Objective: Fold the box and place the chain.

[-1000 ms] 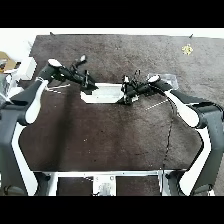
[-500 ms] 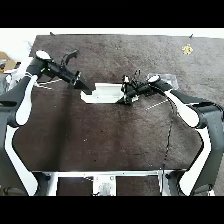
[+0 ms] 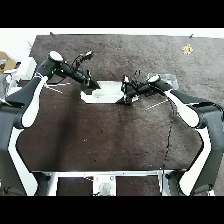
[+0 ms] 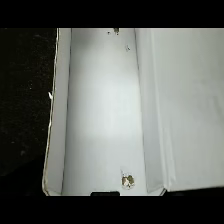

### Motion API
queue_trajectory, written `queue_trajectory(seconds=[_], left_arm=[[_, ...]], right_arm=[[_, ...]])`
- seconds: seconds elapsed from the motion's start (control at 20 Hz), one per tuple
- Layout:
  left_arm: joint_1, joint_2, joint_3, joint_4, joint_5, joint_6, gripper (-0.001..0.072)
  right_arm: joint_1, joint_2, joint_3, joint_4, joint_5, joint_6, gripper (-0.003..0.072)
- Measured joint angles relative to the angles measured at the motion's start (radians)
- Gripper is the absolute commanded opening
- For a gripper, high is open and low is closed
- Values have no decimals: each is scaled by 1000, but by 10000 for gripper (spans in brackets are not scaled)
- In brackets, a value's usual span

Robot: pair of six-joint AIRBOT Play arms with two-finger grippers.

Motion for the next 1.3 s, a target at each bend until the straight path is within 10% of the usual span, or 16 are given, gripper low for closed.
queue_trajectory(seconds=[0.55, 1.3], left_arm=[[-7, -57, 0, 11, 252, -38, 9], [-8, -62, -42, 71, 337, -97, 8]], right_arm=[[0, 0, 0, 2, 0, -2, 378], [0, 0, 0, 1, 0, -2, 378]])
